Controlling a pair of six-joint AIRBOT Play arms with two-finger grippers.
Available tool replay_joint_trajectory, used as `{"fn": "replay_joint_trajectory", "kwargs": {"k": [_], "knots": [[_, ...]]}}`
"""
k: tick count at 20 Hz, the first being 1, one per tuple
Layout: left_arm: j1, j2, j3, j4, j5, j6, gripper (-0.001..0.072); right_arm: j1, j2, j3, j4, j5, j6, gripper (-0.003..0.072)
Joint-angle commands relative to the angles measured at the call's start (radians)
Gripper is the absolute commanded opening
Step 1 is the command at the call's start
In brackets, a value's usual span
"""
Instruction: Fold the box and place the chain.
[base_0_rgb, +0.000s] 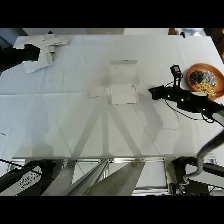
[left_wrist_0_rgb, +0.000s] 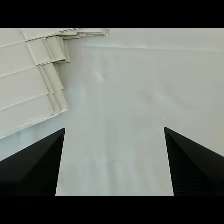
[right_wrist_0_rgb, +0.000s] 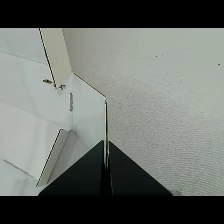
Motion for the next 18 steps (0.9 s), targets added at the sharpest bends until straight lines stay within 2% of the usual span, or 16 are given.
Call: {"fn": "replay_joint_trajectory", "kwargs": {"k": [1,7,10,11,13,15,18], "knots": [[0.000,0.000,0.001,-0.001,0.000,-0.001,0.0699,0.000,0.000,0.000,0.001,0.001,0.000,0.0015],[0.000,-0.001,0.001,-0.057,-0.002,-0.023,0.0698,0.000,-0.001,0.000,0.000,0.001,0.000,0.0015],[0.000,-0.012,0.001,-0.058,-0.036,-0.070,0.0695,0.000,0.000,0.000,0.000,0.002,0.000,0.0015],[-0.001,-0.020,0.001,-0.065,-0.077,-0.069,0.0682,0.000,0.000,0.000,0.000,0.001,0.000,0.0015],[-0.013,-0.044,0.001,-0.067,-0.168,-0.057,0.0556,0.000,-0.001,0.000,0.001,0.001,0.000,0.0015],[-0.049,-0.075,0.001,-0.085,-0.202,0.040,0.0573,0.000,0.000,0.000,0.001,0.001,0.000,0.0015],[-0.124,-0.122,0.006,-0.266,-0.228,0.282,0.0579,0.000,0.000,0.000,0.001,0.001,0.000,0.0015]]}}
